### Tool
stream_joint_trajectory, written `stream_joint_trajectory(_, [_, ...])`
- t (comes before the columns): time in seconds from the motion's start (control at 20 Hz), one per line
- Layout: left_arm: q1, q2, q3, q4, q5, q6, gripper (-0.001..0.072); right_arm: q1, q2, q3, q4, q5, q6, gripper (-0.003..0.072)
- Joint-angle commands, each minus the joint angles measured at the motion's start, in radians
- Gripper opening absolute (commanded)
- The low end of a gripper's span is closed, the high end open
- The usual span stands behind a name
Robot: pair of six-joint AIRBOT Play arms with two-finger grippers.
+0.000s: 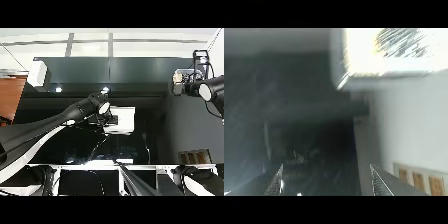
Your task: Fold the box and place the chain.
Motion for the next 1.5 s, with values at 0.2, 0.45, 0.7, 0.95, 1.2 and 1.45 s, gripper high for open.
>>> stream_joint_trajectory(0.2, [0.020, 0.000, 0.001, 0.000, 0.002, 0.001, 0.0026, -0.290, -0.503, 0.460, 0.224, -0.006, -0.005, 0.0627])
stream_joint_trajectory(0.45, [0.026, 0.000, 0.001, 0.000, 0.002, 0.001, 0.0026, -0.312, -0.747, 0.803, 0.259, 0.178, -0.037, 0.0619])
stream_joint_trajectory(0.7, [0.026, 0.000, 0.001, -0.001, 0.002, 0.001, 0.0026, -0.328, -0.831, 0.833, 0.309, 0.218, -0.046, 0.0539])
stream_joint_trajectory(0.95, [0.026, 0.000, 0.001, 0.000, 0.002, 0.001, 0.0026, -0.328, -0.869, 0.833, 0.312, 0.238, -0.046, 0.0325])
stream_joint_trajectory(1.2, [0.026, 0.000, 0.001, -0.001, 0.002, 0.001, 0.0026, -0.328, -0.837, 0.880, 0.312, 0.318, -0.141, 0.0014])
stream_joint_trajectory(1.45, [0.026, 0.000, 0.001, -0.002, -0.002, 0.001, 0.0026, -0.328, -0.656, 0.985, 0.315, 0.393, -0.287, 0.0012])
